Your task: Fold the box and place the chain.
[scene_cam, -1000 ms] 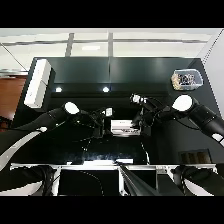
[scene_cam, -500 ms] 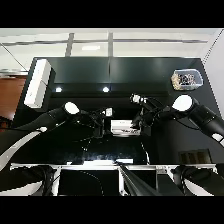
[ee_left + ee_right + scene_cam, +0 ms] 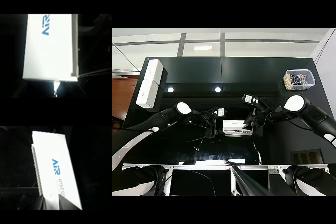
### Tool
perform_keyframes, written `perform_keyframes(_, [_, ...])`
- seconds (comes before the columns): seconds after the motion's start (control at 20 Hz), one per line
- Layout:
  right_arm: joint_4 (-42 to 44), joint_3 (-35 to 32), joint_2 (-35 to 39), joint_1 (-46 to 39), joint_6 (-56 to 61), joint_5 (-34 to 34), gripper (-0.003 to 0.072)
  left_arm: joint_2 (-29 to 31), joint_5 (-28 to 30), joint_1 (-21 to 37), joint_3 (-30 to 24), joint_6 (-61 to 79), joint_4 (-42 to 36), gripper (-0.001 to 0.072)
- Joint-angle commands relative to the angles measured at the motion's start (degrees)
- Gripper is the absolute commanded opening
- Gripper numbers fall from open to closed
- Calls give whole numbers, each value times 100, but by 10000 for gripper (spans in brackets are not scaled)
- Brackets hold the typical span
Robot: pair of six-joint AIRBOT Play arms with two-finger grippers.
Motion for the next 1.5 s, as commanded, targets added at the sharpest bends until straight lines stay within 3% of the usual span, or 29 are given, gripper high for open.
perform_keyframes(0.0, [-7, -63, -2, 2, 103, 17, 208, -4, 0, -4, 0, 0, 0, 407])
perform_keyframes(0.7, [22, -79, -4, 66, 105, 28, 208, -4, 0, -4, 0, 0, 0, 407])
perform_keyframes(1.05, [57, -240, -4, 205, 400, -284, 208, -4, 2, -4, 0, 0, 0, 408])
perform_keyframes(1.2, [50, -96, 70, 153, 791, 212, 206, -4, 2, -4, 0, 0, 0, 408])
perform_keyframes(1.35, [46, 28, 396, -295, 1832, 811, 165, -4, 2, -4, 0, 0, 0, 407])
perform_keyframes(1.4, [59, 15, 472, -575, 2225, 1047, 31, -4, 2, -4, 0, 0, 0, 407])
perform_keyframes(1.45, [170, -35, 485, -826, 2546, 1220, 30, -4, 2, -4, 0, 0, 0, 407])
